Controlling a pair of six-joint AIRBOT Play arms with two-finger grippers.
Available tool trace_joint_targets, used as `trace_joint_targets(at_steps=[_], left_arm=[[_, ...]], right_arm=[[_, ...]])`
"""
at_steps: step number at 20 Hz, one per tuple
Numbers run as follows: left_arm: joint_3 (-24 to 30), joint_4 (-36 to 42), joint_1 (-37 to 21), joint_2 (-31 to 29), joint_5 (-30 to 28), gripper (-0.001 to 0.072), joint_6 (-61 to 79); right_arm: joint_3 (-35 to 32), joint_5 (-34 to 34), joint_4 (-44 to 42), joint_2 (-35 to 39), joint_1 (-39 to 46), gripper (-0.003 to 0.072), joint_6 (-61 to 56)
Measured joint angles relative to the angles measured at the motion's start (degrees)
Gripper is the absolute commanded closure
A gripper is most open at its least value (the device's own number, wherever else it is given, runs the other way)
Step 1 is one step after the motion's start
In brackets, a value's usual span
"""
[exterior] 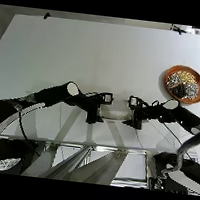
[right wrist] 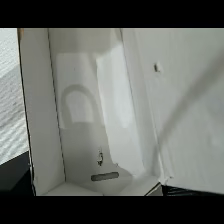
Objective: Fold the box and place the chain.
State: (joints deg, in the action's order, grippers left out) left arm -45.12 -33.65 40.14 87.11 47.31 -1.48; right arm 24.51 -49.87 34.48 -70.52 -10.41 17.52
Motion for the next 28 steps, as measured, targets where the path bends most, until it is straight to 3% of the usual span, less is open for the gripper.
trace_joint_targets(at_steps=[9, 13, 14, 16, 17, 19, 20, 23, 28], left_arm=[[0.02, -0.42, 0.02, -0.02, 0.2, 0.0499, 0.26], [0.02, -0.31, 0.0, -0.02, 0.11, 0.0499, 0.02], [0.02, -0.31, 0.0, -0.02, 0.07, 0.0499, 0.02], [0.02, -0.26, 0.0, -0.02, 0.04, 0.0499, 0.0], [0.02, -0.26, 0.0, -0.02, 0.02, 0.0499, -0.02], [0.02, -0.26, 0.0, -0.02, 0.0, 0.0499, -0.04], [0.02, -0.24, 0.0, -0.02, 0.0, 0.0499, -0.04], [0.02, -0.24, 0.0, -0.02, 0.0, 0.0499, -0.04], [0.02, -0.22, 0.0, -0.02, 0.02, 0.0499, -0.09]], right_arm=[[0.0, 0.35, 14.25, 13.07, 5.44, -0.0012, -10.97], [0.0, -3.89, 19.28, 19.98, 8.0, 0.0001, -13.46], [0.0, -5.27, 19.61, 21.73, 8.31, 0.0041, -13.77], [-0.02, -7.04, 18.49, 24.96, 8.7, 0.0195, -14.25], [-0.02, -7.76, 16.28, 26.45, 8.81, 0.0304, -14.32], [-0.04, -9.38, 9.79, 28.61, 8.94, 0.0639, -14.29], [-0.04, -9.6, 6.45, 29.31, 8.94, 0.0676, -14.32], [-0.04, -9.99, -1.44, 30.23, 7.89, 0.0676, -15.5], [-0.04, -2.99, -6.1, 27.19, 4.37, 0.0676, -22.27]])
